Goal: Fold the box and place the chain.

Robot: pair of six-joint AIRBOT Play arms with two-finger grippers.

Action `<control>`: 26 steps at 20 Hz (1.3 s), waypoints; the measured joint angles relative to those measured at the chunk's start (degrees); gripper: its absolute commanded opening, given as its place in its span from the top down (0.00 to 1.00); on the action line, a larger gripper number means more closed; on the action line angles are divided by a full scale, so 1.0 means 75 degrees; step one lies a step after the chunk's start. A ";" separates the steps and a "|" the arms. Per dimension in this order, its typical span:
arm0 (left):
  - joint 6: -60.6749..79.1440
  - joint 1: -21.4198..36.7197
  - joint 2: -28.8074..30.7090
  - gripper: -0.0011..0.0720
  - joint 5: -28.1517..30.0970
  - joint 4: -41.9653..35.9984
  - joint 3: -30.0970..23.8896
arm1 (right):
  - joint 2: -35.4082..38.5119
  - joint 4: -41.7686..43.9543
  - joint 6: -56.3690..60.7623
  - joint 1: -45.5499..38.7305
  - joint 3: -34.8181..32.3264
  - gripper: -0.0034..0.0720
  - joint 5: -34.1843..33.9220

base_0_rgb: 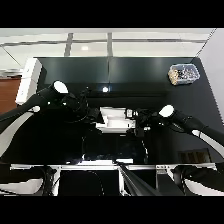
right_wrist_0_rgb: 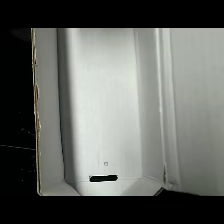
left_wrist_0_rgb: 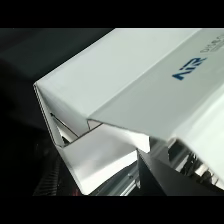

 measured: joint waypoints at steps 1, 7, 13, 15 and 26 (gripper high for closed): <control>-0.0128 -0.0090 0.0000 0.27 0.0099 0.0076 0.0038 | 0.0000 0.0003 0.0000 0.0000 -0.0003 0.61 -0.0003; -0.0729 -0.0463 -0.0003 0.32 0.0463 0.0294 0.0154 | 0.0000 0.0003 0.0003 0.0000 -0.0003 0.61 0.0000; -0.1411 -0.0656 0.0000 0.32 0.0726 0.0568 0.0187 | 0.0000 0.0000 0.0003 0.0000 0.0000 0.61 0.0000; -0.1848 -0.0836 -0.0003 0.32 0.1005 0.0962 0.0189 | 0.0000 0.0000 0.0003 0.0000 -0.0003 0.61 0.0000; -0.4820 -0.2183 -0.0006 0.32 0.1623 0.4092 0.0589 | 0.0000 0.0003 0.0003 0.0000 0.0000 0.61 -0.0003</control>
